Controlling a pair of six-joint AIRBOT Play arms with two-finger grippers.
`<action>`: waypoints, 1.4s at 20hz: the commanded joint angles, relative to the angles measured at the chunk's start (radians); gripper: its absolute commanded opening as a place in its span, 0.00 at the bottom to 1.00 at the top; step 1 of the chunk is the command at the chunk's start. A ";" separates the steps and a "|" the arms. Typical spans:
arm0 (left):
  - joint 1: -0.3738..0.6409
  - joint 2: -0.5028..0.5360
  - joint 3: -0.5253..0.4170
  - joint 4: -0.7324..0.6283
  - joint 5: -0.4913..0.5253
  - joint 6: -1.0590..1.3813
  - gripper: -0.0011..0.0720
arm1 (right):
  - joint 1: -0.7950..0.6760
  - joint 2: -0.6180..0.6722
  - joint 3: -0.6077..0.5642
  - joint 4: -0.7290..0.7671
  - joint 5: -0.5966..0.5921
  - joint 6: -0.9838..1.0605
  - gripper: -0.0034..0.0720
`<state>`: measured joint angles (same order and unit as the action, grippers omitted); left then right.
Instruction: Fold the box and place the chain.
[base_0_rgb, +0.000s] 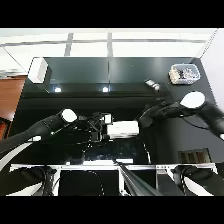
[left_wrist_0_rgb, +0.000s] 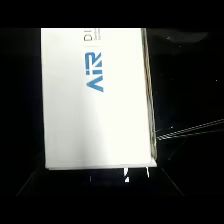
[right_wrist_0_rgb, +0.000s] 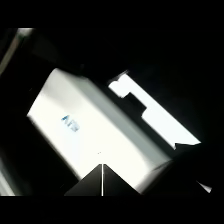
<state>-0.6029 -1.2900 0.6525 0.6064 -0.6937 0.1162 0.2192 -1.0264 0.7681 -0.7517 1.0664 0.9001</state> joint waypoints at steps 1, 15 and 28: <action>0.004 0.072 0.037 0.106 -0.083 -0.183 0.99 | -0.167 0.109 0.021 -0.178 0.090 0.065 0.07; -0.122 -0.260 0.433 0.093 -0.246 -0.544 0.98 | -0.302 0.112 -0.078 -0.184 0.024 0.098 0.07; -0.262 -0.270 0.511 0.530 -0.302 -0.779 0.98 | -0.302 0.112 -0.078 -0.187 -0.002 0.099 0.07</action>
<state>-0.8288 -1.5581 1.1584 1.0031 -0.9951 -0.6197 -0.0826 -0.9150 0.6910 -0.9386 1.0672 0.9993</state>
